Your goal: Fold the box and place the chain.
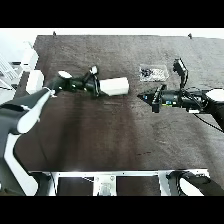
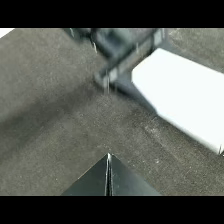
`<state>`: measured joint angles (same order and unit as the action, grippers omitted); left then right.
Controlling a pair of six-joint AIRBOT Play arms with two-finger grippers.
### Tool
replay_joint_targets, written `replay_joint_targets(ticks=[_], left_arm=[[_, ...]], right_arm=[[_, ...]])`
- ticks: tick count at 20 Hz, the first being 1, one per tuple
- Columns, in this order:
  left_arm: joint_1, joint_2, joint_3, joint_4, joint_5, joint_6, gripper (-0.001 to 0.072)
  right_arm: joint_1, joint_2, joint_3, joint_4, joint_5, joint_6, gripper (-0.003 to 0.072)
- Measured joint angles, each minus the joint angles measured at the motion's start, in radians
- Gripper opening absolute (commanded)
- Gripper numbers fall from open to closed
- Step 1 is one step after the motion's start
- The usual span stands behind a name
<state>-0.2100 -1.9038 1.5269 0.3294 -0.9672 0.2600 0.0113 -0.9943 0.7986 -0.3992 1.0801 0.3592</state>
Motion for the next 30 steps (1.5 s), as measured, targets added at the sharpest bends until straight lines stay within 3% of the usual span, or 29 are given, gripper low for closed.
replay_joint_targets(ticks=[5,7,10,13,17,23,30], left_arm=[[0.173,0.182,-0.038,0.050,0.108,-0.262,0.0014],[0.260,0.270,-0.129,0.068,0.196,-0.352,0.0015],[0.363,0.394,-0.300,0.078,0.411,-0.447,0.0015],[0.454,0.465,-0.436,0.082,0.569,-0.542,0.0016],[0.520,0.496,-0.522,0.100,0.661,-0.592,0.0016],[0.542,0.496,-0.553,0.154,0.776,-0.615,0.0016],[0.545,0.440,-0.557,0.166,0.802,-0.624,0.0016]], right_arm=[[-0.001,0.007,-0.009,0.000,0.000,0.033,0.0018],[-0.001,0.009,-0.010,0.000,0.000,0.043,0.0018],[-0.001,0.009,-0.010,0.000,0.001,0.048,0.0018],[-0.001,0.009,-0.011,0.000,0.001,0.050,0.0018],[-0.001,0.009,-0.011,0.000,0.001,0.051,0.0018],[-0.001,0.009,-0.013,-0.002,0.001,0.053,0.0018],[-0.001,0.009,-0.014,-0.001,0.001,0.053,0.0018]])
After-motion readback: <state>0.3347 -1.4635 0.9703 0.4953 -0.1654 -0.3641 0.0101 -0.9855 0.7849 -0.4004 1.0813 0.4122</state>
